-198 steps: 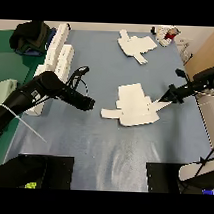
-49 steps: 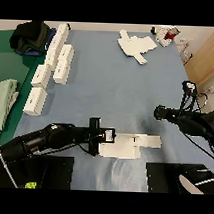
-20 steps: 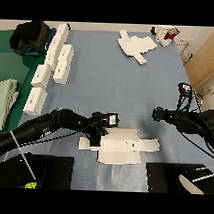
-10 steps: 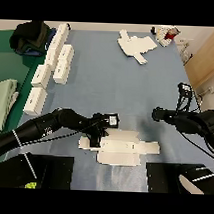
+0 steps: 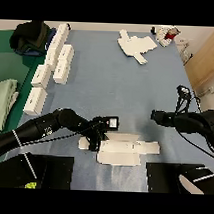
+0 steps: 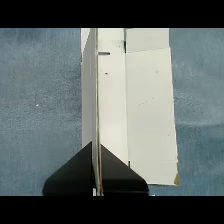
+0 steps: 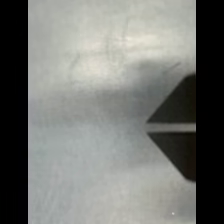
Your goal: Fold the box.
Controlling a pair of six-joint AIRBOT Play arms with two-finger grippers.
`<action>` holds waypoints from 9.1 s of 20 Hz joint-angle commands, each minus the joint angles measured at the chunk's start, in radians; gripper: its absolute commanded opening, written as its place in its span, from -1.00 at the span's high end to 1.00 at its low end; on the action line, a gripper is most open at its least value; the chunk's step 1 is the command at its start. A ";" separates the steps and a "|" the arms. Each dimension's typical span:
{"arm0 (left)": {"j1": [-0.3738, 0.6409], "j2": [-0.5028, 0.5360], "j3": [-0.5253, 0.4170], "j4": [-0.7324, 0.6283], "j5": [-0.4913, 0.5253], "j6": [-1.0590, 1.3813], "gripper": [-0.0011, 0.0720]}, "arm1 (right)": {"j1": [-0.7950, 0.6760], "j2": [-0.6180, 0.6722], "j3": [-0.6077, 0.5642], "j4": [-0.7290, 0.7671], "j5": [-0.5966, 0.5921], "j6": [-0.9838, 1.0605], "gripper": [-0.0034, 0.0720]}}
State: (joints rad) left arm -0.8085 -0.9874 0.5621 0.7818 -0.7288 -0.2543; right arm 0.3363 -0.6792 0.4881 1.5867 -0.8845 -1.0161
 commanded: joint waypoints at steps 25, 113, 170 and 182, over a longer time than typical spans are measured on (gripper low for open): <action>-0.001 0.000 0.000 0.003 0.019 0.000 0.93 | 1.204 -0.141 -0.099 -0.361 -0.040 -0.100 -0.88; -0.002 0.000 0.000 0.003 0.021 0.000 0.93 | 0.252 -0.018 -0.296 0.620 0.139 -1.810 -0.43; -0.027 0.177 -0.013 -0.163 -0.210 -0.779 0.93 | 0.252 -0.018 -0.296 0.609 0.142 -1.811 -0.44; 0.147 -0.174 0.117 -0.227 0.001 -0.821 0.93 | 0.252 -0.018 -0.296 0.609 0.142 -1.811 -0.44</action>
State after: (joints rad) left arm -0.7204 -1.0679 0.6708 0.5636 -0.7372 -1.0599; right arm 0.5884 -0.6971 0.1925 2.1956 -0.7422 -2.8269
